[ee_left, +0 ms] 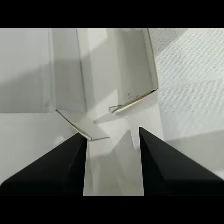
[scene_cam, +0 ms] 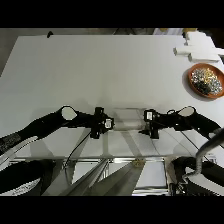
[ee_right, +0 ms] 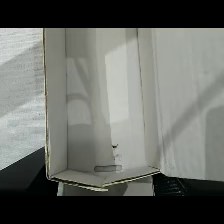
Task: Fold the box and place the chain.
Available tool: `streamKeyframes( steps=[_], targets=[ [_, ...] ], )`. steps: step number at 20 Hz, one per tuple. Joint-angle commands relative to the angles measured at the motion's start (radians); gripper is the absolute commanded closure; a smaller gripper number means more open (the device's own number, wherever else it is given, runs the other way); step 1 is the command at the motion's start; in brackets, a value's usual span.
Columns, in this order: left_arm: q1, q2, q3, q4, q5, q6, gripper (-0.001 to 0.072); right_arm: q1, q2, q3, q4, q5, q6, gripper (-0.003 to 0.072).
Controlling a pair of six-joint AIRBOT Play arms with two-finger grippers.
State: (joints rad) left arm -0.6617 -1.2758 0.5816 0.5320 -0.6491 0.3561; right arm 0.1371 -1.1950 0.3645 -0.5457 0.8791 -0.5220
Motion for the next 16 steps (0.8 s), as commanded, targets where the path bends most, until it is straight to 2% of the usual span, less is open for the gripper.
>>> streamKeyframes(
  steps=[1, 4, 6, 12, 14, 16],
  targets=[
    [-0.001, -0.005, 0.0, -0.054, -0.027, 0.0, 0.038, 0.001, 0.0, 0.0, 0.0, 0.0, 0.0, 0.0273],
    [-0.001, -0.006, 0.0, -0.08, 0.008, 0.002, 0.0385, 0.001, 0.0, 0.0, 0.0, 0.0, 0.0, 0.0273],
    [-0.001, -0.006, 0.0, -0.093, 0.035, 0.003, 0.0465, 0.001, 0.0, 0.0, 0.0, 0.0, 0.0, 0.0273],
    [-0.009, -0.027, 0.0, -0.203, 0.038, 0.053, 0.0474, 0.001, 0.0, 0.0, 0.0, 0.0, 0.0, 0.0273],
    [-0.033, -0.039, 0.0, -0.238, 0.037, 0.096, 0.0571, 0.001, 0.0, 0.0, 0.0, 0.0, 0.0, 0.0273],
    [-0.045, -0.048, 0.001, -0.254, 0.053, 0.119, 0.0571, 0.001, 0.0, 0.0, 0.0, 0.0, 0.0, 0.0273]
  ],
)
